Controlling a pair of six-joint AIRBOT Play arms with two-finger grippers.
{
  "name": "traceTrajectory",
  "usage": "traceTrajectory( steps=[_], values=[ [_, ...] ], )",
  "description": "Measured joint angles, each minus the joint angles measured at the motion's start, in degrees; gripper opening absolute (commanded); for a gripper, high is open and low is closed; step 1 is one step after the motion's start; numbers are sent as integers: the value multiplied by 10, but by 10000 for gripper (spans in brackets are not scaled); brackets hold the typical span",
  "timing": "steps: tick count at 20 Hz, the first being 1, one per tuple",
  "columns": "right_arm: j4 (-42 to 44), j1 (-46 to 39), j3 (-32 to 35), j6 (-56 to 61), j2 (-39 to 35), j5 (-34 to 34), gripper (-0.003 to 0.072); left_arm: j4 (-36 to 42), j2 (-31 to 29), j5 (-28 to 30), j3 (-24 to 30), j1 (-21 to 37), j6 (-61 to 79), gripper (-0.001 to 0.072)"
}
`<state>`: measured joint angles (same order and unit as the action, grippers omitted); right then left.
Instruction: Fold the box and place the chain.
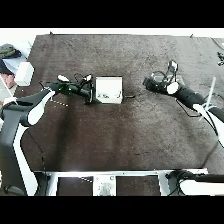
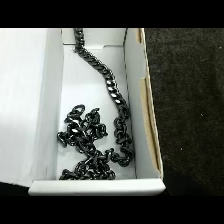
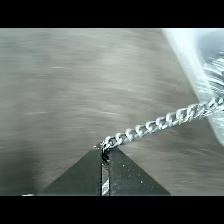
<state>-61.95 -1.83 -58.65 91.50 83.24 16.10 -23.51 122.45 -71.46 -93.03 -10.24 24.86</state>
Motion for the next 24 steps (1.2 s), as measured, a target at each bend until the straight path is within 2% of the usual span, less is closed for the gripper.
traceTrajectory(
  steps=[4,7,11,16,18,19,24],
  values=[
    [5,86,-1,-20,-92,-15,-14,0,0,0,0,0,0,404],
    [8,161,-3,-24,-120,-56,-16,0,0,0,0,0,0,404],
    [17,248,-5,-26,-113,-126,-16,0,0,0,0,0,0,404],
    [37,287,-5,-24,-62,-158,-13,0,0,0,0,0,0,404],
    [37,290,-5,-20,-42,-154,303,0,0,0,0,0,0,404],
    [34,287,-5,-20,-34,-145,273,0,0,0,0,0,0,404],
    [-4,207,0,-19,-40,-55,275,0,0,0,0,0,0,404]
  ],
)
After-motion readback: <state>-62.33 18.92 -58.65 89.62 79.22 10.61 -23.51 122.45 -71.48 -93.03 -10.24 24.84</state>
